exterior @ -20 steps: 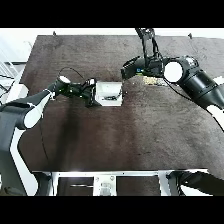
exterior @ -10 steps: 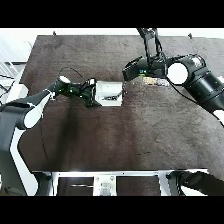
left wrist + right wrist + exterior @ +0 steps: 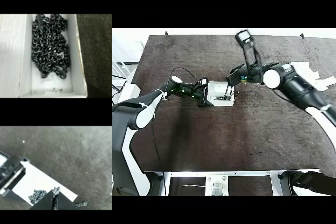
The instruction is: Fold the box and place the chain.
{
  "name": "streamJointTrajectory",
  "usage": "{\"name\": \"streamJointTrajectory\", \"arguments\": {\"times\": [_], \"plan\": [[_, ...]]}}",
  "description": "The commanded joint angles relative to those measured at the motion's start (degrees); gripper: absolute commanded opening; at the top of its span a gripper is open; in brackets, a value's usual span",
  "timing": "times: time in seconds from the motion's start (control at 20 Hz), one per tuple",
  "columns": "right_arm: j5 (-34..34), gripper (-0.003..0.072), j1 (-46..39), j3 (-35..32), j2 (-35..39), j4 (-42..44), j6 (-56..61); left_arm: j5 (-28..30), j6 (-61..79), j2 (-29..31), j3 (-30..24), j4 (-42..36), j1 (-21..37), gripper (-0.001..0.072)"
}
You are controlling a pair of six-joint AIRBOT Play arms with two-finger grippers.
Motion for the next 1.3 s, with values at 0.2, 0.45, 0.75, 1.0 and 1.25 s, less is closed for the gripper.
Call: {"name": "streamJointTrajectory", "arguments": {"times": [0.2, 0.45, 0.75, 1.0, 1.25], "plan": [[-4.7, 0.0369, -0.2, -3.2, -3.6, -1.8, -2.9, 0.0, 0.0, 0.0, 0.0, 0.0, 0.0, 0.0475], [0.5, 0.0451, -7.4, -4.0, -3.6, -2.5, -11.4, 0.0, 0.0, 0.0, 0.0, 0.0, 0.0, 0.0475], [3.5, 0.0496, -19.4, -6.1, -9.5, 27.1, -57.5, 0.0, 0.0, 0.0, 0.0, 0.0, 0.0, 0.0476], [11.7, 0.0528, -23.8, -5.4, -17.1, 47.6, -90.0, 0.0, 0.0, 0.0, 0.0, 0.0, 0.0, 0.0476], [18.4, 0.0528, -23.0, -0.2, -23.4, 50.0, -95.7, 0.0, 0.0, 0.0, 0.0, 0.0, 0.0, 0.0475]]}}
